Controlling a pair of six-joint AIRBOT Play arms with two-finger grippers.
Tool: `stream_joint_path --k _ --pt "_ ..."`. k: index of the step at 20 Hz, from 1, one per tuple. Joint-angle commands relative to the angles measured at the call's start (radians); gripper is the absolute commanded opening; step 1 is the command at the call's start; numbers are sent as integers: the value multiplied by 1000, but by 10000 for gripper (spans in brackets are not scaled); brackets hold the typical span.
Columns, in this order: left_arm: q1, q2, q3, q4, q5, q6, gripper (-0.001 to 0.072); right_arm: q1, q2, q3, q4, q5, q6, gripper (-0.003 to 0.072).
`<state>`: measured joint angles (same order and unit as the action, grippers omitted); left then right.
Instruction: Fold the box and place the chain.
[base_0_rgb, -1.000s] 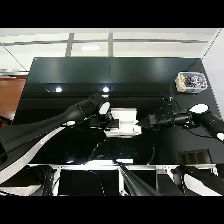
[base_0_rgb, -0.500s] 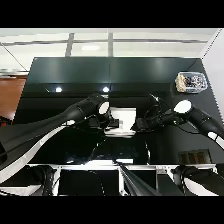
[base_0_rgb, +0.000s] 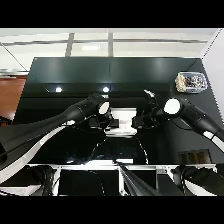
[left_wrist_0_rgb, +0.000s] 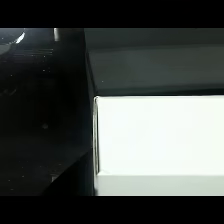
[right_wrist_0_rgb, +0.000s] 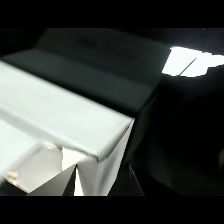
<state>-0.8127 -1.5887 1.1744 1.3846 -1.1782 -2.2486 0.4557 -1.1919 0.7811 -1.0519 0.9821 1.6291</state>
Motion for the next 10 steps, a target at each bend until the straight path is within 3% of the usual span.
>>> stream_joint_path --k 1,2,3,10 --pt "0 0 1 2 -2 0 28 93 -27 71 -200 5 225 363" --pt "0 0 1 2 -2 0 28 119 -46 88 -242 34 280 357" --pt "0 0 1 2 -2 0 28 142 -60 98 -285 69 327 267" --pt "0 0 1 2 -2 0 28 207 -118 121 -354 94 495 256"
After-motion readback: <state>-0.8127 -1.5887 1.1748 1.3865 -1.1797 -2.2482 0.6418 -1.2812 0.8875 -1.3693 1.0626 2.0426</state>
